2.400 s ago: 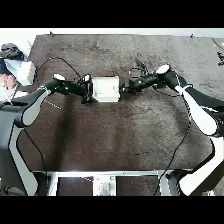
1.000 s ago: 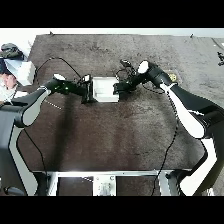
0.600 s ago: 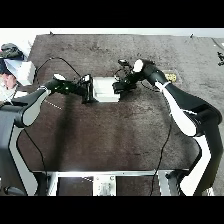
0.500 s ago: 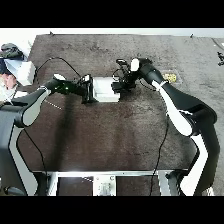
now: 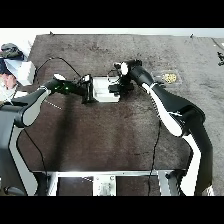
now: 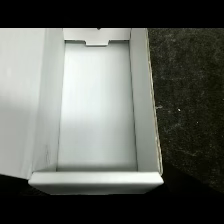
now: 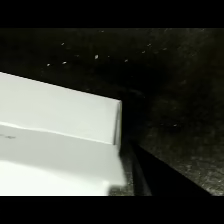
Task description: Fold the box and place the chain.
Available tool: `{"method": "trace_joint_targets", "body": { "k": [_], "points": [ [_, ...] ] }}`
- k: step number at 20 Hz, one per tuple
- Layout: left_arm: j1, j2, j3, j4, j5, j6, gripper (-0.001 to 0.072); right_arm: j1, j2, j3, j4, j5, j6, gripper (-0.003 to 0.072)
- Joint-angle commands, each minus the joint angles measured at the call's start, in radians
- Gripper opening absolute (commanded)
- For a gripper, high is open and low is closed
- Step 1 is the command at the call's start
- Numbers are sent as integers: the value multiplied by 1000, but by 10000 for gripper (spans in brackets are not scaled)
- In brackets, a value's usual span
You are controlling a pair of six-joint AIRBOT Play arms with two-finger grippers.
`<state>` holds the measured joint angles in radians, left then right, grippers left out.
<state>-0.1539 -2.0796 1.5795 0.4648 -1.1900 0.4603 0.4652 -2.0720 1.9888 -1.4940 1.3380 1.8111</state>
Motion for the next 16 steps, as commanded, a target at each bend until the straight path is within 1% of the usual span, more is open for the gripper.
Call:
{"method": "trace_joint_targets", "body": {
  "k": [1, 4, 6, 8, 12, 13, 14, 16],
  "points": [
    [1, 1, 1, -1, 0, 0, 324, 10, -8, 4, -31, 10, 56, 335],
    [1, 1, 1, -1, 0, 0, 323, 25, -8, 4, -39, 10, 56, 335],
    [1, 1, 1, -2, 0, 0, 323, 28, -8, 4, -78, 7, 81, 334],
    [1, 1, 1, -2, 0, 0, 324, 30, -8, 4, -88, -23, 121, 334],
    [1, 1, 1, -2, 0, 0, 324, 33, -10, 4, -100, -39, 128, 333],
    [1, 1, 1, -2, 0, 0, 324, 33, -13, 4, -103, -40, 128, 295],
    [1, 1, 1, -2, 0, 0, 323, 33, -14, 5, -107, -43, 128, 211],
    [1, 1, 1, -2, 0, 0, 323, 34, -16, 5, -107, -52, 146, 211]
  ]
}}
